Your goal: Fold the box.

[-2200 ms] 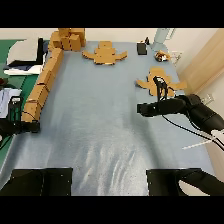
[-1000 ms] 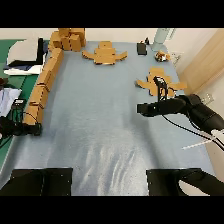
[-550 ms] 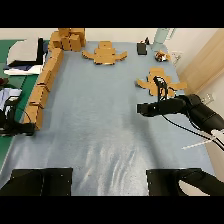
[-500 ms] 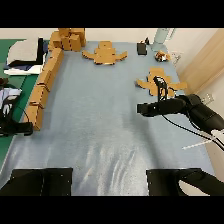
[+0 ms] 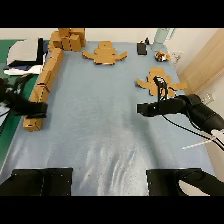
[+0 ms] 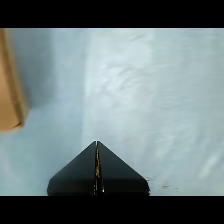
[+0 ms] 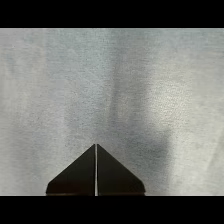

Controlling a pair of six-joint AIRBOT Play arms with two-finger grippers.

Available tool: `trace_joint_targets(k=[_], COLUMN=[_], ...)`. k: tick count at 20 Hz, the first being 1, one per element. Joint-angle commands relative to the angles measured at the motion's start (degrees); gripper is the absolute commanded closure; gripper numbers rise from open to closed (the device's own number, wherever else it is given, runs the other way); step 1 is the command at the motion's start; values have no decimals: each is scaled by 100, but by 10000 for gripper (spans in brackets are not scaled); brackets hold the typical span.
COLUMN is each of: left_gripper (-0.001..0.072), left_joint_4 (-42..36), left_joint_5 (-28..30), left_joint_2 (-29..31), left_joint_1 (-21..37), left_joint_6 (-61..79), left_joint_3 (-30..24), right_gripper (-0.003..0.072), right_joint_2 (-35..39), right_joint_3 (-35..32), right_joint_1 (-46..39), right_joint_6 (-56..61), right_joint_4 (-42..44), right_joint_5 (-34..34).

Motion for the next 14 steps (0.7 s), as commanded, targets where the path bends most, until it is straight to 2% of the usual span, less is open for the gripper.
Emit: trace_joint_targets(k=[1, 4, 6, 10, 14], left_gripper=[694, 694, 694, 694, 694], left_joint_4=[-352, -463, -544, -658, -695], left_joint_5=[2, 483, 800, 1429, 1486], left_joint_2=[-776, -1681, -2103, -2544, -2621], left_joint_1=[-1239, -2129, -2533, -2918, -2953], left_joint_6=[-501, -584, -614, -605, -595], left_joint_3=[992, 1797, 2031, 2068, 2068], right_gripper=[681, 681, 681, 681, 681], right_joint_2=[-2, -2, -2, -2, -2], right_joint_3=[7, 7, 7, 7, 7], right_joint_1=[0, 0, 0, 0, 0], right_joint_6=[0, 0, 0, 0, 0], right_joint_4=[0, 0, 0, 0, 0], right_joint_5=[2, 2, 2, 2, 2])
